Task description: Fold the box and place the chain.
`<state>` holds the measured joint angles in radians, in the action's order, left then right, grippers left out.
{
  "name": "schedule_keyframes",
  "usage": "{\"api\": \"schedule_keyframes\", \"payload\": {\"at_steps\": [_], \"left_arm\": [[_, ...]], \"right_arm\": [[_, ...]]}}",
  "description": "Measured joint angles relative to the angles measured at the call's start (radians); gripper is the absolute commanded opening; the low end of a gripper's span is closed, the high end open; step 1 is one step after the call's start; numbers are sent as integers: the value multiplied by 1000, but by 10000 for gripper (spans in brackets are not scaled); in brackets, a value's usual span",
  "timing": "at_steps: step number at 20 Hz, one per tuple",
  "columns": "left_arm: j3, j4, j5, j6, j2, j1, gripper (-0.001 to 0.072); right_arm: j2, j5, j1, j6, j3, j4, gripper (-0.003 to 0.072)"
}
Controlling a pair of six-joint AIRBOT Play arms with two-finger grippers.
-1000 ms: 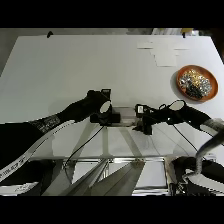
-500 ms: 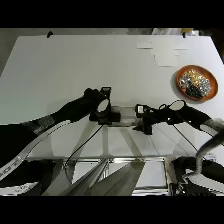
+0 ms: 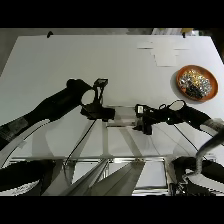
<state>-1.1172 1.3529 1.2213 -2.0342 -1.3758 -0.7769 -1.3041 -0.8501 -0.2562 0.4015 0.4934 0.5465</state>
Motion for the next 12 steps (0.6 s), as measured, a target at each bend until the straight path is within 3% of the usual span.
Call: {"api": "schedule_keyframes", "payload": {"at_steps": [2,7,11,12], "left_arm": [[0,-8,13,89,23,18,676],[50,-34,37,587,127,101,692],[232,-189,-68,1142,224,240,689],[281,-232,-108,1315,235,272,638]], "right_arm": [[0,0,0,0,0,0,436],[0,-1,0,0,0,-1,436],[0,-1,0,0,0,-1,436],[0,-1,0,0,0,-1,436]]}}
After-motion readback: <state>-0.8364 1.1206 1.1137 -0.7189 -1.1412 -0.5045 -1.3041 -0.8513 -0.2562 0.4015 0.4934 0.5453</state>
